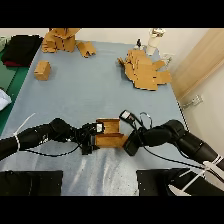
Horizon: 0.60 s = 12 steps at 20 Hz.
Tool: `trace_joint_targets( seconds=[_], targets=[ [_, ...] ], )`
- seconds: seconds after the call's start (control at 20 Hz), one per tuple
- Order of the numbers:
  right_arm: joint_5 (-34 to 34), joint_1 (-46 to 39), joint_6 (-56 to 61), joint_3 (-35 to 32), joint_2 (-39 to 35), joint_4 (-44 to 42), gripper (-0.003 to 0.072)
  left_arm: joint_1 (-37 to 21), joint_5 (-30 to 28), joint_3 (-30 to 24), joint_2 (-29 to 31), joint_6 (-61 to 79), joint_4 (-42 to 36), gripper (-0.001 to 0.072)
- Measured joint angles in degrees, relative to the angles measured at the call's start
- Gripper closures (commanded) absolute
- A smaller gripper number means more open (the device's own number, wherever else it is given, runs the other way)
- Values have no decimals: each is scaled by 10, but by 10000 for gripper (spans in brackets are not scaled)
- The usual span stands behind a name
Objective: Fold the box.
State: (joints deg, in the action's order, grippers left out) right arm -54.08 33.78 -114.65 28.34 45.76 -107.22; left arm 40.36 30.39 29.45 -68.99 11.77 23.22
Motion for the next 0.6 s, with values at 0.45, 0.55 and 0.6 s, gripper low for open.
trace_joint_targets(
  seconds=[0.45,0.55,0.6],
  targets=[
    [101,18,-129,-26,28,118,186,0,0,0,0,-1,-1,288],
    [80,19,-134,-26,19,130,186,0,0,0,0,-1,-1,288],
    [69,20,-134,-26,12,130,186,0,0,0,0,-1,-1,288]
  ],
)
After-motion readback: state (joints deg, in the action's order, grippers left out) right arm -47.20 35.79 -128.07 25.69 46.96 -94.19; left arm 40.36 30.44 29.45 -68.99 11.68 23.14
